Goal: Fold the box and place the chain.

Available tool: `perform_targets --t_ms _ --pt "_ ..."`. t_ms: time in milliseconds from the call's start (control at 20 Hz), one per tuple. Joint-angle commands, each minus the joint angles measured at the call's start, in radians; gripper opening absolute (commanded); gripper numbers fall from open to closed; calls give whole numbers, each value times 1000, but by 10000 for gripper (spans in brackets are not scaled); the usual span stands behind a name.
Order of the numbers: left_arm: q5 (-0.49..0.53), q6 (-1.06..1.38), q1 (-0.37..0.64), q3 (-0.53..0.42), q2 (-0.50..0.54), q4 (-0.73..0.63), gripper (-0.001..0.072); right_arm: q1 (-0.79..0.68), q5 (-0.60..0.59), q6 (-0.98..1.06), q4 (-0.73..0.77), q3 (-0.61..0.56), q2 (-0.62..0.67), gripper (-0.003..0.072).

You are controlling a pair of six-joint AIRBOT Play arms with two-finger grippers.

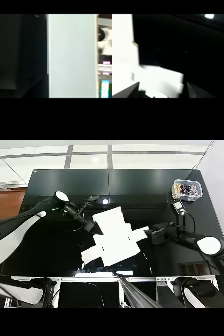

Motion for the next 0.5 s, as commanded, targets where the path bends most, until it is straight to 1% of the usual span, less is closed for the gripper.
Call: perform_targets --t_ms 0,50,150,200,300,400,450 --pt "235 162 -43 -60 180 80 20 -27 111 21 -343 91 1 675" --pt "266 287 -52 -80 207 83 21 -26 99 22 -340 91 1 675" --pt "295 481 -71 -90 214 134 20 -24 78 23 -243 91 1 675" --pt "338 496 -81 -90 211 160 21 -24 75 22 -182 89 0 674" --pt "418 496 -98 -90 201 166 22 -16 75 11 -172 69 -7 674" --pt "462 496 -114 -89 188 187 22 18 72 -88 -170 48 -27 675" --pt "465 496 -121 -89 181 213 22 50 58 -154 -166 40 -40 675"
